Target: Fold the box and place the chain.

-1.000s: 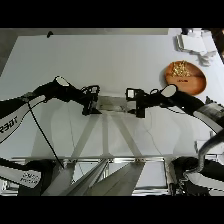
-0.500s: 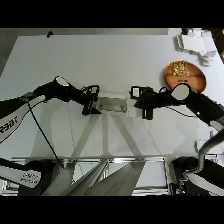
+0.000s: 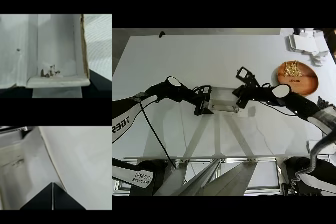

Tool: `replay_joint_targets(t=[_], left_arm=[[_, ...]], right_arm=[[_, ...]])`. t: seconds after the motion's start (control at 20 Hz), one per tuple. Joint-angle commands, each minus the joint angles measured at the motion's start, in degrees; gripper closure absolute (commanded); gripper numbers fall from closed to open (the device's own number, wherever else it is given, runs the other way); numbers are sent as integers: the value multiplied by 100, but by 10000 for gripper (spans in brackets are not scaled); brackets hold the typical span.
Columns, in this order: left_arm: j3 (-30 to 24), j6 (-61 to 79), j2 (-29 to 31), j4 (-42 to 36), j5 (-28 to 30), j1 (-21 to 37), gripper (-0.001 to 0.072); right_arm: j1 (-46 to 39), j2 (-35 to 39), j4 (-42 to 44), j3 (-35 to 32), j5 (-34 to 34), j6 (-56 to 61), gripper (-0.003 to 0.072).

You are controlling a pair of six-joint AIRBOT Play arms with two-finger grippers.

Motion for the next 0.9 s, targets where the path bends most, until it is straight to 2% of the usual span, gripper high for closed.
replay_joint_targets(t=[0.0,0.25,0.4,0.5,0.7,0.85], left_arm=[[-4,0,4,0,0,4,633],[-4,0,4,0,0,4,633],[-4,0,4,0,-2,4,633],[-4,0,4,0,-2,4,633],[-4,0,4,2,-2,4,633],[-4,0,4,0,0,4,633]], right_arm=[[-387,-640,739,168,-321,356,679],[-409,-1137,343,168,299,396,679],[-411,-957,22,168,658,396,678],[-411,-584,-378,170,850,400,678],[-501,234,-1589,168,1338,1209,678],[-708,339,-3088,166,2002,2153,678]])
